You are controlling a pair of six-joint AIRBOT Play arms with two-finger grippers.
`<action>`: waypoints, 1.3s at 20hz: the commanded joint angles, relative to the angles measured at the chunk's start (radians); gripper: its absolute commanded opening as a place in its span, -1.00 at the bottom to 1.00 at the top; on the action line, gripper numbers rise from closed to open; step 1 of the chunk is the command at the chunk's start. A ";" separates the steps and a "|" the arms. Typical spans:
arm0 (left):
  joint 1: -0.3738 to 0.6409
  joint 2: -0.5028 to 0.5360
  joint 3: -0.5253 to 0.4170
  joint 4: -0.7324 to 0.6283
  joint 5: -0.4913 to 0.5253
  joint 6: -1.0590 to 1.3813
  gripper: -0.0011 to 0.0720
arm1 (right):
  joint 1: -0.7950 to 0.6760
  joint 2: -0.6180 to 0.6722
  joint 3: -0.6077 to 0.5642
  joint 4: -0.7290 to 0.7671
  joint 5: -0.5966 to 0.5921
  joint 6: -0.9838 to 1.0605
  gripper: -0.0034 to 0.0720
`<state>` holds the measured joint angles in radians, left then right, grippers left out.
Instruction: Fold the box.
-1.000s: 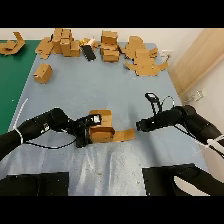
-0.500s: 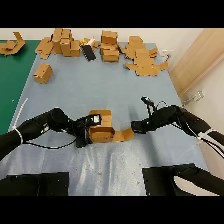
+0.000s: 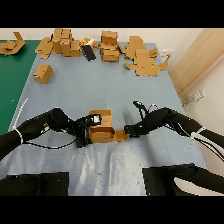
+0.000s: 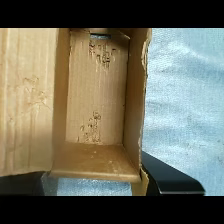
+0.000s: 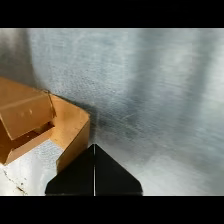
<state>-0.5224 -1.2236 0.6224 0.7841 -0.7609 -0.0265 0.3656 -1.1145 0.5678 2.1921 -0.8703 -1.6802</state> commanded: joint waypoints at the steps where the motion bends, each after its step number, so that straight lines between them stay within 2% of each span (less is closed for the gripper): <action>1: 0.000 0.000 0.000 0.001 0.000 0.000 0.15 | 0.058 -0.016 0.000 0.013 0.040 0.033 -0.91; 11: 0.000 0.000 0.000 0.000 0.000 0.000 0.15 | 0.074 0.014 0.002 0.121 0.047 0.041 -0.90; 17: 0.000 0.000 0.000 0.000 0.000 0.000 0.15 | 0.193 0.014 0.040 0.131 0.120 0.042 -0.89; 18: 0.000 0.000 0.000 0.000 0.000 0.000 0.15 | 0.192 0.014 0.054 0.130 0.112 0.044 -0.72; 19: 0.000 0.000 0.000 0.000 0.000 0.000 0.15 | 0.188 0.015 0.068 0.115 0.105 0.068 -0.31; 20: 0.000 0.000 0.000 0.000 0.000 0.000 0.15 | 0.188 0.017 0.082 0.079 0.101 0.095 -0.27; 26: 0.000 0.000 0.000 0.000 0.000 0.000 0.15 | 0.189 0.020 0.132 -0.253 0.007 0.336 -0.32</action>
